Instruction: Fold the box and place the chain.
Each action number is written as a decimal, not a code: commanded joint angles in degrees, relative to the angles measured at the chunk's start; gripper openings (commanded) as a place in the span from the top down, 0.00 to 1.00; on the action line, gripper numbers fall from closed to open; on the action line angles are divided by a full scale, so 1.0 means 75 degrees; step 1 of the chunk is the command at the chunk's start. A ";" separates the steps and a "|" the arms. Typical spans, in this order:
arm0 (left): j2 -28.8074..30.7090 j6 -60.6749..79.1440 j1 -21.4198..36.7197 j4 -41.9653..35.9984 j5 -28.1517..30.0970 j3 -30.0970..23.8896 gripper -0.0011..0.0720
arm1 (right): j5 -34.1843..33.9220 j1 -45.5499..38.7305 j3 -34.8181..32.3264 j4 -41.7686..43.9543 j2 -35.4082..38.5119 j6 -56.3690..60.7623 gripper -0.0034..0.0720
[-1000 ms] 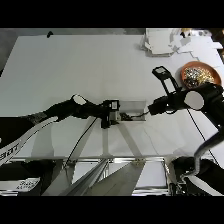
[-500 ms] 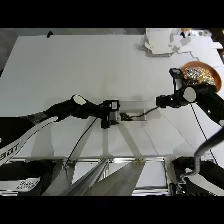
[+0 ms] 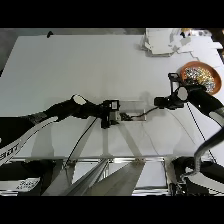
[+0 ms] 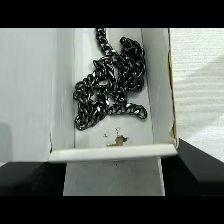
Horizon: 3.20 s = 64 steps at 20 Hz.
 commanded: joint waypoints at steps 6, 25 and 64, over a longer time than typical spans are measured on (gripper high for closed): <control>0.0003 0.0003 0.0000 0.0003 0.0000 0.0000 0.89 | -0.0562 -0.0009 -0.0003 0.0006 -0.0154 0.0041 0.67; 0.0003 0.0003 0.0000 0.0003 0.0000 0.0000 0.89 | 0.0373 -0.0009 0.0000 -0.0058 -0.0137 -0.1230 0.93; 0.0003 0.0000 0.0000 0.0003 0.0000 0.0000 0.89 | 0.0242 0.3086 0.0000 0.2940 0.1935 -0.3168 0.65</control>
